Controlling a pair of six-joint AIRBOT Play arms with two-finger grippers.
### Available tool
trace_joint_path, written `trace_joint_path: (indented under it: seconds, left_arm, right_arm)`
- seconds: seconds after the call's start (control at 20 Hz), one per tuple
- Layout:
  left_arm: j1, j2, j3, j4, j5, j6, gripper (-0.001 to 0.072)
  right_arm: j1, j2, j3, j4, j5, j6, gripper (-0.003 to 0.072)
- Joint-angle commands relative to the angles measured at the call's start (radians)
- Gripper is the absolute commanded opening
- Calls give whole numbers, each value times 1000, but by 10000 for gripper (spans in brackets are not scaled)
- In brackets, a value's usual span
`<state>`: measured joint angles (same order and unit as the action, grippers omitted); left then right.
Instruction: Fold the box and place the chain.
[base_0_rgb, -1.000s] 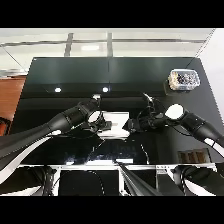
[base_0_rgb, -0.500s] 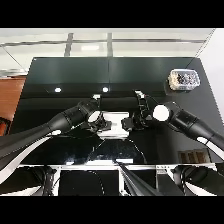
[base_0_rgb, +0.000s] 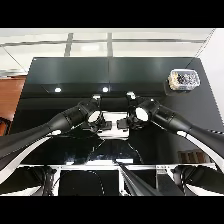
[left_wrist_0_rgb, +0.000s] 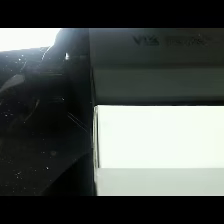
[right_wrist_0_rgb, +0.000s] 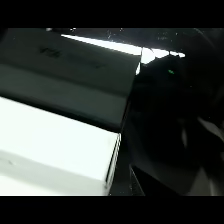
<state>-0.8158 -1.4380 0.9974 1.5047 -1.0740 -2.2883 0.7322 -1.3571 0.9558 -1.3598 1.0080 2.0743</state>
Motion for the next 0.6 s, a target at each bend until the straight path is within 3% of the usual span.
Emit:
trace_joint_path:
  seconds: [0.0, 0.2, 0.35, 0.4, 0.55]
  left_arm:
    - [0, 1, 1, 1, 0, -1, 33]
    - [0, 1, 1, 1, -10, 0, 32]
    - [0, 1, 1, 1, -8, 0, 32]
    - [0, 1, 1, 1, -8, 0, 33]
    - [0, 1, 1, 1, -8, 0, 33]
  right_arm:
    - [33, -43, 53, -83, 62, 119, 355]
    - [35, -75, 56, -97, 78, 164, 355]
    - [41, -76, 56, -91, 85, 167, 171]
    - [42, -76, 56, -89, 85, 165, 37]
    - [50, -76, 56, -89, 84, 166, 15]
